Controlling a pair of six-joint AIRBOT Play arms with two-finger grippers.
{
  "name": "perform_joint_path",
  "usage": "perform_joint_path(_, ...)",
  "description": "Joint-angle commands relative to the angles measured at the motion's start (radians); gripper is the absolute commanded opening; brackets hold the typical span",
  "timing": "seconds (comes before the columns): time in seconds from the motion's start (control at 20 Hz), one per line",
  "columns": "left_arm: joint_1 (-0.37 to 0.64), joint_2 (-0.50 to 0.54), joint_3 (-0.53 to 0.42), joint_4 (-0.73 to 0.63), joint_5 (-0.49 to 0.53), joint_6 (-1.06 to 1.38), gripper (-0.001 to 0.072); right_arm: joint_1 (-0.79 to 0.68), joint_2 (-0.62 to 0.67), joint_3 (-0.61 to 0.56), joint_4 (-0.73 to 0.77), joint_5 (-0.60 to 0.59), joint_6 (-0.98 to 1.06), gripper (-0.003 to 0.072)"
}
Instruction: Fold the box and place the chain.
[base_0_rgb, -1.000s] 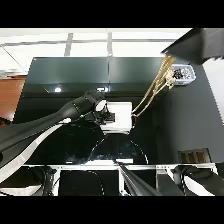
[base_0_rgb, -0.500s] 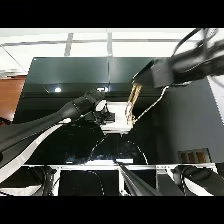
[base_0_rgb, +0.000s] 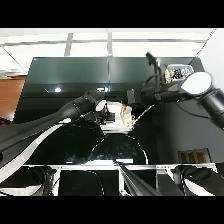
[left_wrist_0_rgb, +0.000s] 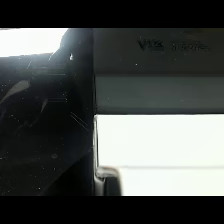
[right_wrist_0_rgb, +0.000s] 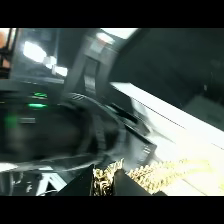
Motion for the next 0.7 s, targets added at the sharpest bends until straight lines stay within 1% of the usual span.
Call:
perform_joint_path(0.0, 0.000, 0.001, 0.000, 0.000, 0.002, 0.000, 0.0031, 0.005, -0.034, -0.140, 0.005, -0.114, 0.001, 0.0018)
perform_joint_path(0.05, 0.000, 0.001, 0.000, 0.000, 0.003, 0.000, 0.0030, 0.005, -0.039, -0.166, -0.014, -0.140, 0.001, 0.0018)
perform_joint_path(0.15, -0.001, 0.001, 0.000, 0.000, 0.002, 0.000, 0.0030, 0.005, -0.039, -0.202, -0.021, -0.151, 0.000, 0.0020)
perform_joint_path(0.2, 0.000, 0.001, 0.000, 0.000, 0.003, 0.000, 0.0030, 0.005, -0.039, -0.204, -0.030, -0.145, 0.000, 0.0066)
perform_joint_path(0.25, 0.000, 0.001, 0.000, 0.000, 0.003, 0.000, 0.0031, 0.004, -0.039, -0.203, -0.033, -0.137, 0.000, 0.0327)
perform_joint_path(0.3, 0.000, 0.001, 0.000, 0.000, 0.003, 0.000, 0.0030, -0.006, -0.039, -0.200, -0.038, -0.119, 0.000, 0.0443)
perform_joint_path(0.4, -0.001, 0.001, 0.000, 0.000, 0.002, 0.000, 0.0031, -0.082, -0.034, -0.174, -0.039, -0.026, -0.021, 0.0440)
perform_joint_path(0.5, 0.000, 0.001, 0.000, 0.000, 0.003, 0.000, 0.0031, -0.182, -0.014, -0.167, -0.052, 0.039, -0.172, 0.0440)
perform_joint_path(0.6, -0.001, 0.001, 0.000, 0.000, 0.003, 0.000, 0.0031, -0.243, -0.006, -0.173, -0.158, 0.057, -0.356, 0.0442)
perform_joint_path(0.65, -0.001, 0.001, 0.000, 0.000, 0.003, 0.000, 0.0031, -0.248, -0.006, -0.186, -0.247, 0.047, -0.436, 0.0474)
